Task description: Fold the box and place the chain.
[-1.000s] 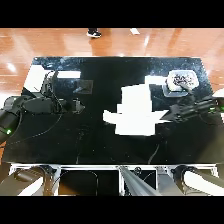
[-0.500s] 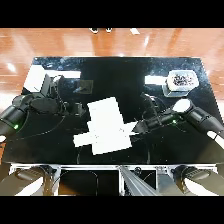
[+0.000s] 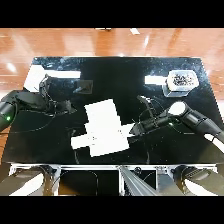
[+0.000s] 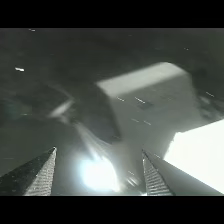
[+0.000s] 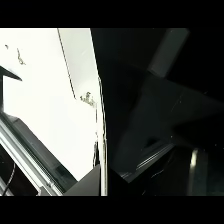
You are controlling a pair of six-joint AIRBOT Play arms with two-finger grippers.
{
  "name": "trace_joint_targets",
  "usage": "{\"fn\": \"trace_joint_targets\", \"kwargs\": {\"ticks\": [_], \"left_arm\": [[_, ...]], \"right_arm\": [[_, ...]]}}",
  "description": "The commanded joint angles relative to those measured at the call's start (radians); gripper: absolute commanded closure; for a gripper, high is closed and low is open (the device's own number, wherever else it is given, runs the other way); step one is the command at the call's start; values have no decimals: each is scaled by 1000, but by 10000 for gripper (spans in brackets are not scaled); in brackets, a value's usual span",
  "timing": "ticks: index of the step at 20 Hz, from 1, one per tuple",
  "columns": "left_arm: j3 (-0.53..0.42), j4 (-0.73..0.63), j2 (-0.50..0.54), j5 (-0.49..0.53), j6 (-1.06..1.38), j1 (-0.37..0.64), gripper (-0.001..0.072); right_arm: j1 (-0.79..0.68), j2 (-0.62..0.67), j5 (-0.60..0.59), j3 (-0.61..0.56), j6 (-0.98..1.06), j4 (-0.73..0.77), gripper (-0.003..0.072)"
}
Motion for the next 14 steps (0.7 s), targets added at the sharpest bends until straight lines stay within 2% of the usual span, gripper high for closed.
{"fn": "trace_joint_targets", "kwargs": {"ticks": [1,5,8,14], "left_arm": [[1,-293,-91,124,314,64,106],[13,-440,-251,128,437,30,106],[43,-451,-337,122,502,-16,106],[57,-453,-431,348,768,-65,107]], "right_arm": [[3,1,7,0,19,2,654],[3,1,19,0,31,3,654],[3,1,28,0,31,4,654],[3,1,29,0,39,6,654]]}}
